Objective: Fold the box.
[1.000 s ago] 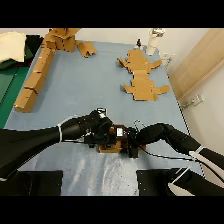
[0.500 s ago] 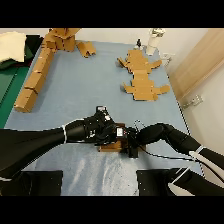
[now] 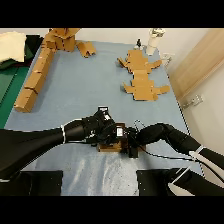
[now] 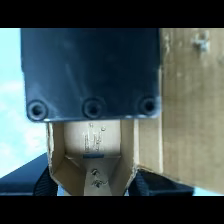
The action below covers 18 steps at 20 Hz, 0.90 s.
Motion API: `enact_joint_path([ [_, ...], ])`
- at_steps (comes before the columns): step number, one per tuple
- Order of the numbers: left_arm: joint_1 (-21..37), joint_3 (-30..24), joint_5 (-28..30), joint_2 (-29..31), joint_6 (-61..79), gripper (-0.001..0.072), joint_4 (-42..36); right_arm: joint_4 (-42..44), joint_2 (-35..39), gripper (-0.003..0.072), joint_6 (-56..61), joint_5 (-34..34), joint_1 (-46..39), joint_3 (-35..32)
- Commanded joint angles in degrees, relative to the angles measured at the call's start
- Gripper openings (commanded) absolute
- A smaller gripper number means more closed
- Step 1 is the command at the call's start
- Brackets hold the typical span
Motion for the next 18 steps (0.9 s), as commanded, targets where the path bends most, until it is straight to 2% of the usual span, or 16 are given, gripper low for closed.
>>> enact_joint_path([
  [1, 0.1, 0.1, -0.7, 1.4, 1.0, 0.044, -0.2, 0.0, 0.0, 0.0503, 0.0, 0.0, 0.0, 0.0],
  [7, 0.1, 0.1, -6.9, 6.8, 2.1, 0.0439, 2.2, 0.0, 0.0, 0.0504, 0.0, 0.0, 0.0, 0.0],
  [13, 0.1, 0.1, -9.3, 11.5, 2.2, 0.0438, 2.5, 0.0, 0.0, 0.0503, 0.0, 0.0, 0.0, 0.0],
  [18, 0.1, 0.1, -18.3, 12.8, 4.1, 0.0438, 3.6, 0.0, 0.0, 0.0503, 0.0, 0.0, 0.0, 0.0],
])
